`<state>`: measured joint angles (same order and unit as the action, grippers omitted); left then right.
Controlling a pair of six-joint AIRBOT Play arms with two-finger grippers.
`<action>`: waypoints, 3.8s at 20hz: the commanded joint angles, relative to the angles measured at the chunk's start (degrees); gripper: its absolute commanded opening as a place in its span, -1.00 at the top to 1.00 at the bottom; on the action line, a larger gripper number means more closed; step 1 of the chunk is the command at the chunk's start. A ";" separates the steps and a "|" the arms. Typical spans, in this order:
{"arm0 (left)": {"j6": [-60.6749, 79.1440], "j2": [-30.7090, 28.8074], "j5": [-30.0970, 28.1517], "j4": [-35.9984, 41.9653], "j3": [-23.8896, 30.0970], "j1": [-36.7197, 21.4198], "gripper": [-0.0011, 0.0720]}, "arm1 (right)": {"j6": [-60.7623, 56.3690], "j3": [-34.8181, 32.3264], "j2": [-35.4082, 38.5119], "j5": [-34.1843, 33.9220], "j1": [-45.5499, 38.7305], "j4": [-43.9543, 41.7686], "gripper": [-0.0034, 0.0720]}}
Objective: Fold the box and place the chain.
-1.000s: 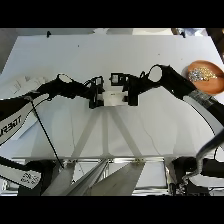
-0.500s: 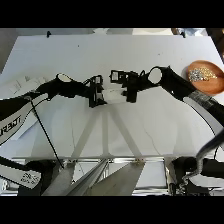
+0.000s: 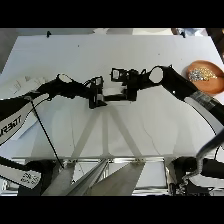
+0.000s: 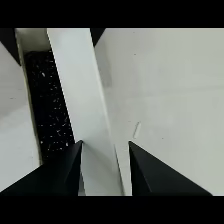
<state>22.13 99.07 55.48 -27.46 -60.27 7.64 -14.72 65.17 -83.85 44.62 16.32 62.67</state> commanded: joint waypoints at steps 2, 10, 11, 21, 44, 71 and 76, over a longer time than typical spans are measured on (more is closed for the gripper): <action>-0.11 0.02 -0.42 0.17 0.00 -0.04 -0.10 | -0.02 -0.37 -1.05 6.67 0.13 0.02 0.22; -0.11 0.02 -0.44 0.17 0.00 -0.04 -0.10 | -0.42 -2.45 -1.88 4.70 1.66 -0.17 0.33; -0.11 0.02 -0.42 0.17 0.00 -0.04 -0.10 | -0.42 -2.45 -1.88 5.66 2.08 -0.17 0.24; -0.11 0.02 -0.42 0.17 0.00 -0.04 -0.10 | -0.39 -2.43 2.45 5.18 2.89 -0.13 -0.10; -0.11 0.02 -0.42 0.15 0.00 -0.04 -0.10 | -34.80 -2.45 -11.28 4.90 0.76 -24.04 0.87; -0.11 0.02 -0.42 0.17 0.00 -0.04 -0.10 | -31.80 -9.64 -3.91 10.16 -13.84 -19.89 0.87; -0.11 0.02 -0.42 0.15 0.00 -0.04 -0.10 | -31.65 -9.57 -3.87 10.73 -12.81 -21.46 0.87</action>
<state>21.93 99.09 55.11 -27.29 -60.25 7.62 -46.02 55.72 -87.35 54.70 3.11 41.82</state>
